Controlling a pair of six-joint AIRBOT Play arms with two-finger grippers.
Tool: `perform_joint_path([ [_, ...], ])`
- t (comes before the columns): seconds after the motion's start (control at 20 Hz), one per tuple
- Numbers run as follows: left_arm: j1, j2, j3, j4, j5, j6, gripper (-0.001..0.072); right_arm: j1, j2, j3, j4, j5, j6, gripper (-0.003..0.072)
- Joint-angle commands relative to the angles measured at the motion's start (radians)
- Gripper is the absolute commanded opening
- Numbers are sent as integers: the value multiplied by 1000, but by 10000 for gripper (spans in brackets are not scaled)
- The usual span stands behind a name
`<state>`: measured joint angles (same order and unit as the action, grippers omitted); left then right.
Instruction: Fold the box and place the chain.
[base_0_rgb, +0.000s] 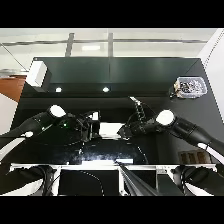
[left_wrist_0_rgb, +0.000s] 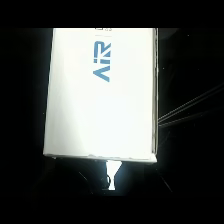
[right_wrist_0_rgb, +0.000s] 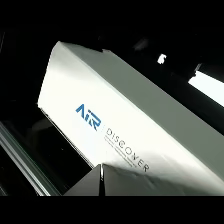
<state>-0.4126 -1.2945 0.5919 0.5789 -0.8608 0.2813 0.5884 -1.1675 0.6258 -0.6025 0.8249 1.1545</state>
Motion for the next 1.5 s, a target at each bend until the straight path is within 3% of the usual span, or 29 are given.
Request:
perform_joint_path([
  [0.0, 0, -1, 0, 0, 0, 0, 447, 0, -20, -10, 8, -24, 1, 34],
  [0.35, 0, 0, 0, 0, 0, 0, 447, -6, -3, -2, 3, 23, -14, 35],
  [0.6, 5, 2, 0, 21, -2, -2, 453, -129, 153, 89, -32, 144, -14, 43],
  [0.65, 10, 7, 0, 37, -6, -5, 550, -169, 194, 105, -49, 161, -12, 44],
  [0.7, 16, 16, 0, 54, -3, -36, 720, -211, 236, 114, -58, 167, -10, 43],
  [0.85, 51, 74, 0, 129, -21, -194, 719, -337, 344, 114, -73, 198, -10, 44],
  [0.95, 89, 132, 0, 216, -89, -270, 719, -379, 369, 114, -101, 209, -6, 43],
  [1.15, 152, 232, 1, 231, -224, -279, 719, -383, 370, 114, -131, 200, -6, 43],
  [1.35, 146, 272, 41, 217, -222, -340, 719, -383, 370, 114, -135, 200, -7, 44],
  [1.45, 90, 269, 87, 188, -197, -341, 719, -383, 370, 114, -135, 196, -7, 43],
])
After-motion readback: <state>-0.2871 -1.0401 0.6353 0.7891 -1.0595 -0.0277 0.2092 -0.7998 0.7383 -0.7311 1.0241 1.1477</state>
